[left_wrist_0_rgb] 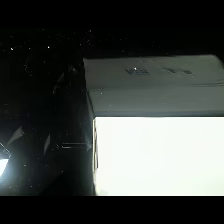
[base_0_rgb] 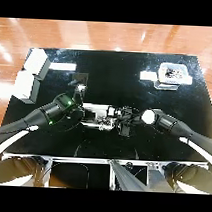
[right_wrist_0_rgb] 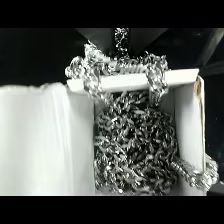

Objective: Fold the box and place the chain.

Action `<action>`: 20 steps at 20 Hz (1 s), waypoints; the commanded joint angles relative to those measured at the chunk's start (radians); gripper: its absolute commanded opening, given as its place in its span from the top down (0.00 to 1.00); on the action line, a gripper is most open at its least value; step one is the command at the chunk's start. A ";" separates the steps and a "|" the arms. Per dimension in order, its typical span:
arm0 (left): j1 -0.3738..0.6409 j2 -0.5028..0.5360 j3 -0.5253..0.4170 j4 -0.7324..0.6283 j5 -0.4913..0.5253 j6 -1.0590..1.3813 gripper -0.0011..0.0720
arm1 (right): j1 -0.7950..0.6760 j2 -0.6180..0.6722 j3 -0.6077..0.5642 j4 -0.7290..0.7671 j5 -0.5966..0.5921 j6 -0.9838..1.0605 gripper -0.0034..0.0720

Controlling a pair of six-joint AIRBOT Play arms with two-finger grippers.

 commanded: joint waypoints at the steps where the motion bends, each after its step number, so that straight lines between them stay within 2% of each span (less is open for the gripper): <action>1: 0.000 0.001 0.000 0.000 0.000 0.000 0.95 | 0.001 0.043 0.001 0.005 -0.003 0.066 0.92; 4: 0.000 0.001 0.000 0.000 -0.001 0.000 0.95 | 0.001 0.132 0.001 0.005 0.021 0.132 0.92; 9: 0.000 0.001 0.000 0.000 -0.001 0.000 0.95 | 0.001 0.294 0.003 0.009 0.144 0.224 0.92; 11: 0.000 0.001 0.000 0.000 -0.001 0.000 0.95 | 0.001 0.346 0.026 0.019 0.171 0.270 0.92; 13: 0.000 0.001 0.000 0.000 -0.001 0.000 0.95 | 0.002 0.361 0.084 0.088 0.200 0.275 0.92; 15: 0.000 0.001 0.000 0.000 -0.001 0.000 0.95 | 0.013 0.361 0.164 0.161 0.188 0.274 0.92; 20: 0.000 0.001 0.000 0.000 -0.004 0.000 0.95 | 0.090 0.357 0.346 0.170 0.033 0.274 0.93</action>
